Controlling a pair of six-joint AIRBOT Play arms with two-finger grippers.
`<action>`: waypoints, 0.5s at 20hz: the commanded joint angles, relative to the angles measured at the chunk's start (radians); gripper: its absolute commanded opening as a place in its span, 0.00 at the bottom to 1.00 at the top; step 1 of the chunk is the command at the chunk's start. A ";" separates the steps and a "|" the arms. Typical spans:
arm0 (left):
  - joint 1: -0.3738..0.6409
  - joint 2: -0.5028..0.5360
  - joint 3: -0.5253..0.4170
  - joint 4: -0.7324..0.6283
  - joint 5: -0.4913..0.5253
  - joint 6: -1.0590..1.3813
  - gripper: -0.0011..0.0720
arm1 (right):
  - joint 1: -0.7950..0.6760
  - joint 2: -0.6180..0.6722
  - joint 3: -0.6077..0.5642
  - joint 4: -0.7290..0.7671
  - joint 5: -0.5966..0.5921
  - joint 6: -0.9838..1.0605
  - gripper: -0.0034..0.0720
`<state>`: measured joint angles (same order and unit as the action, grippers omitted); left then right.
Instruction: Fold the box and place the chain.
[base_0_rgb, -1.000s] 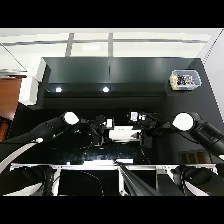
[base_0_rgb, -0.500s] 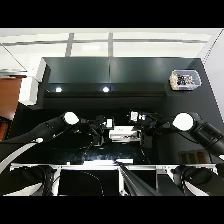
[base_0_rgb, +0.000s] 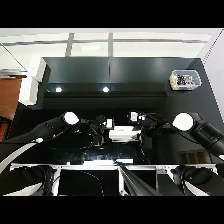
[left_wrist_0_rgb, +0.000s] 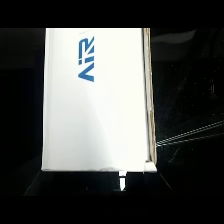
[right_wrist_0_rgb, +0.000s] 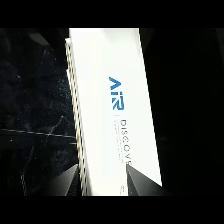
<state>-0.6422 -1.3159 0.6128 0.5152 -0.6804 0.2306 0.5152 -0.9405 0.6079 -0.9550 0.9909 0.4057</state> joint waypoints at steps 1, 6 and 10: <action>-0.001 0.000 0.001 0.000 0.000 0.000 0.67 | 0.000 0.001 -0.001 0.001 0.003 0.006 0.52; -0.001 0.000 0.001 0.000 0.000 0.000 0.67 | 0.000 0.000 -0.022 0.003 -0.011 0.006 0.52; -0.001 0.000 0.001 0.000 0.000 0.000 0.67 | 0.000 0.000 -0.032 0.002 -0.011 0.007 0.52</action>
<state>-0.6422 -1.3159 0.6128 0.5152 -0.6807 0.2306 0.5152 -0.9405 0.5831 -0.9504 0.9791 0.4118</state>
